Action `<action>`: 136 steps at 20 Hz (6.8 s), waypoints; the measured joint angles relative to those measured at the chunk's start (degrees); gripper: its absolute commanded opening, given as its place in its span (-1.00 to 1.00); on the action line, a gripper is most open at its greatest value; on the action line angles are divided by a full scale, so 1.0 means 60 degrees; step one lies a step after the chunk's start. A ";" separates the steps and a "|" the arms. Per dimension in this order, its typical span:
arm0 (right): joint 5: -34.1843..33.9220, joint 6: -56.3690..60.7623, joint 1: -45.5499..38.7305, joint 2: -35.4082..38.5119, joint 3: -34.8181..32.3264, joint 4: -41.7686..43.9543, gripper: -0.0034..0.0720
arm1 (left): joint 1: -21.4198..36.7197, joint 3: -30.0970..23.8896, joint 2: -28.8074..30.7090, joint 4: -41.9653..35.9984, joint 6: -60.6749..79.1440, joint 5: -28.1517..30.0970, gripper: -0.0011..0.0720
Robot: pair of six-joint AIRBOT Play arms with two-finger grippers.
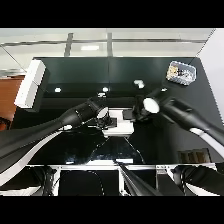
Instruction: Fold the box and place the chain.
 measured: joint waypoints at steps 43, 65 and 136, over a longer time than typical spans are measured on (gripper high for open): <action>0.2131 -0.2892 -0.8539 -0.7839 1.0102 -0.0885 -0.88 | 0.0000 0.0000 0.0000 -0.0073 -0.0015 0.0025 -0.90; 0.2346 -0.5712 -0.7519 0.0408 0.9406 0.3982 -0.89 | 0.0000 -0.0004 0.0000 -0.0051 -0.0018 0.0033 -0.90; 0.0729 -0.5122 -0.3300 0.1996 0.0113 0.3304 -0.02 | -0.0044 0.0131 0.0007 -0.0222 0.0193 -0.0076 0.99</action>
